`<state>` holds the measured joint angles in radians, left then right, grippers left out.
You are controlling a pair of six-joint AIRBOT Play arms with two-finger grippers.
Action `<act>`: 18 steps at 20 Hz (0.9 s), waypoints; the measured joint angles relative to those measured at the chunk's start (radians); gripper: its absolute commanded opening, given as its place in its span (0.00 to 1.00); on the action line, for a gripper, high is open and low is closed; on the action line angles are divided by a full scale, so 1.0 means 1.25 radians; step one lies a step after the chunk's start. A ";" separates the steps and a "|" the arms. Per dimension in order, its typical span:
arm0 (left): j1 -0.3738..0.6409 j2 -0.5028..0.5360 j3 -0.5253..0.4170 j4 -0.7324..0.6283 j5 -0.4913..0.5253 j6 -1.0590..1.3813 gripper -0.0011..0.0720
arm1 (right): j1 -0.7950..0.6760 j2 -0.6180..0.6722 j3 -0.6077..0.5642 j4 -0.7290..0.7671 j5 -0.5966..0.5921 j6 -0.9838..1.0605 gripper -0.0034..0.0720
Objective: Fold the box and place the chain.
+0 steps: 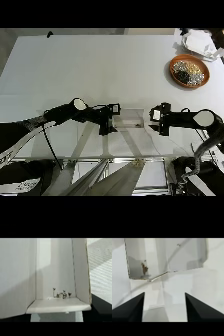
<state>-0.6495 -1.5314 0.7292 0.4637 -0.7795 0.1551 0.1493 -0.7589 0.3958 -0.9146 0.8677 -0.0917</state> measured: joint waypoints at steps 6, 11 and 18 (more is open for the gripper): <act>0.000 0.000 0.000 0.000 0.000 0.000 0.39 | 0.000 0.075 0.000 0.172 0.046 -0.014 0.07; 0.000 0.000 0.000 0.000 -0.001 0.000 0.39 | 0.000 0.007 0.000 0.364 0.039 -0.097 0.07; 0.000 0.000 0.000 0.000 -0.002 -0.001 0.39 | 0.000 -0.187 0.000 0.577 -0.080 -0.168 0.07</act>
